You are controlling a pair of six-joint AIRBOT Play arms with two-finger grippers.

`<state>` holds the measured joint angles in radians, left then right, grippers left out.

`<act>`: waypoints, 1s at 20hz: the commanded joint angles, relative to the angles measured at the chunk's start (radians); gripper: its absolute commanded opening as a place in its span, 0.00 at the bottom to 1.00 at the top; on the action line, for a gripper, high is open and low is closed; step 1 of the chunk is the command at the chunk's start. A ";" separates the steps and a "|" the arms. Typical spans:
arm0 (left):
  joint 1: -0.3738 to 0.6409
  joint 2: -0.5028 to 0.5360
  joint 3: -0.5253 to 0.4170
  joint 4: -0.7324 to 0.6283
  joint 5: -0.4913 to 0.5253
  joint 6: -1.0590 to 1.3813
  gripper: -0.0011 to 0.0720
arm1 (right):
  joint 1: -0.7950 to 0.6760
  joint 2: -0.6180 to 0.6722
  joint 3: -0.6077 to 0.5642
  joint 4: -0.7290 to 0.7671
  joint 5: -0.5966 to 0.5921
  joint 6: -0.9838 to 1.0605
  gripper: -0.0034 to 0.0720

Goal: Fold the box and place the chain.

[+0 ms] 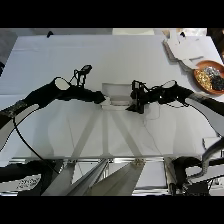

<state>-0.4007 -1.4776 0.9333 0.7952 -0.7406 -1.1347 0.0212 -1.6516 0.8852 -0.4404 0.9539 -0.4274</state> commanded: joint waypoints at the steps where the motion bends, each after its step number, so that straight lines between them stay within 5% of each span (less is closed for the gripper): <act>1: -0.043 -0.003 0.049 0.182 -0.009 -0.179 0.53 | 0.000 0.000 0.001 0.000 0.000 0.000 0.74; 8: -0.129 -0.051 0.132 0.398 -0.058 -0.416 0.48 | 0.000 0.000 0.001 0.000 0.000 0.000 0.74; 16: -0.205 -0.148 0.306 0.659 -0.297 -0.722 0.44 | 0.000 0.000 0.001 0.000 0.000 0.000 0.74; 20: -0.253 -0.179 0.369 0.732 -0.308 -0.848 0.44 | 0.000 0.000 0.001 0.000 0.000 0.000 0.74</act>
<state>-0.6220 -1.6333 1.2575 1.4487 -1.0157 -1.8717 0.0212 -1.6516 0.8852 -0.4404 0.9539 -0.4278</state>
